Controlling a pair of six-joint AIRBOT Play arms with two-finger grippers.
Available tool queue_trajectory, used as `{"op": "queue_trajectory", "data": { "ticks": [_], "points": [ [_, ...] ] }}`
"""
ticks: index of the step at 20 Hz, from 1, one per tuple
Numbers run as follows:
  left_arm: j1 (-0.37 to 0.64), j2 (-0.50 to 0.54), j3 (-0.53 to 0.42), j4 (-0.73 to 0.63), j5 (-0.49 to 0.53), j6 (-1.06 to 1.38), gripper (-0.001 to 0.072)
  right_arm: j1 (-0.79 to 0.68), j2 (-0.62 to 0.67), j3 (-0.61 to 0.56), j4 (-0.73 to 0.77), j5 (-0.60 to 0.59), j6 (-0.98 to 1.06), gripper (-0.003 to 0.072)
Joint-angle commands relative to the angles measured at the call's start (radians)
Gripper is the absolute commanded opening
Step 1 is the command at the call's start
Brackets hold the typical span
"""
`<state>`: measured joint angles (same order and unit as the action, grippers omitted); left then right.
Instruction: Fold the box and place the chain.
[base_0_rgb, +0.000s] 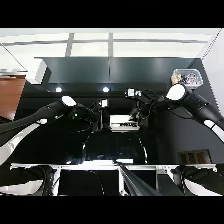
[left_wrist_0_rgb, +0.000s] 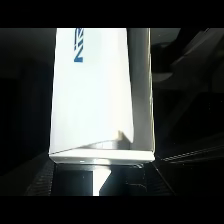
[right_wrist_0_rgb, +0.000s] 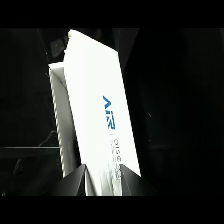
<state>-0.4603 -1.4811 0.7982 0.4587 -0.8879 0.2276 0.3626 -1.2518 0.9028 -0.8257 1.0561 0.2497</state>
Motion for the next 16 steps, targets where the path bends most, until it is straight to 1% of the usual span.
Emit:
{"op": "queue_trajectory", "data": {
  "ticks": [1,6,8,11,13,16],
  "points": [
    [-0.001,-0.001,0.001,0.000,0.000,0.001,0.0283,0.001,0.000,-0.013,-0.006,0.012,0.001,0.0237],
    [-0.001,-0.001,0.001,0.000,0.000,0.001,0.0283,0.001,0.000,-0.021,-0.010,0.013,0.001,0.0238],
    [-0.001,-0.001,0.001,0.000,0.000,0.001,0.0282,0.001,0.000,-0.021,-0.010,0.018,0.001,0.0315],
    [-0.001,-0.001,0.001,0.000,0.000,0.001,0.0282,0.001,0.000,-0.021,-0.010,0.030,0.003,0.0316],
    [-0.001,-0.001,0.001,0.000,0.000,0.001,0.0283,0.001,0.000,-0.021,-0.010,0.032,0.007,0.0440],
    [-0.001,-0.001,0.001,0.000,0.001,0.001,0.0283,0.001,0.000,-0.021,-0.010,0.033,0.008,0.0439]
  ]
}}
